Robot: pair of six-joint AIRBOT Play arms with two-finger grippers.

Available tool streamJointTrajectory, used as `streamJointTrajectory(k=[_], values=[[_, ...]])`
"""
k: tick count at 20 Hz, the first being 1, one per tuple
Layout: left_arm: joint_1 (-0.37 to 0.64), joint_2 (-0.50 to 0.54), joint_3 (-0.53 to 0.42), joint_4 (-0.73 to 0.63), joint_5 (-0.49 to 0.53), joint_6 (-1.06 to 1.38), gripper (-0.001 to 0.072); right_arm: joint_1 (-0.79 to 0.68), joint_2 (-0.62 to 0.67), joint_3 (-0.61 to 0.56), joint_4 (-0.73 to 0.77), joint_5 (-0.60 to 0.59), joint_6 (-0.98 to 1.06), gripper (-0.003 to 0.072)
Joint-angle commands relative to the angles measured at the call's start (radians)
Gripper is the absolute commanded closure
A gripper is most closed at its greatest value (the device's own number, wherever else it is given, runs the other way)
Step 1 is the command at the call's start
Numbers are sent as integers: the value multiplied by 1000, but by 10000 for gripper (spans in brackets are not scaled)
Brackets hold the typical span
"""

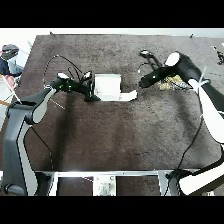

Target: Fold the box and place the chain.

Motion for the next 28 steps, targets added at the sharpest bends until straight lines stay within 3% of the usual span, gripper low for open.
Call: streamJointTrajectory(k=[1,7,12,15,16,17,18,23,25,28], values=[[0,-1,0,1,0,0,254,-118,8,-66,171,13,167,676],[0,-1,0,1,0,0,255,-108,-36,-230,369,-98,126,676],[0,-1,0,1,0,1,255,-24,-146,-231,535,-101,5,676],[0,-1,0,1,0,0,255,-16,-147,-224,575,-93,-29,675],[0,-1,0,0,0,1,255,-16,-146,-209,575,-88,-23,620],[0,-1,0,0,0,1,255,-16,-146,-193,579,-76,-17,433],[0,-1,0,0,0,1,255,-15,-146,-171,592,-63,-18,341],[0,-1,0,0,0,1,255,13,-147,-100,610,-57,40,337],[0,-1,0,0,0,1,254,38,-148,-100,568,-57,93,182],[0,-1,0,0,0,1,255,68,-148,-86,539,-58,134,186]])
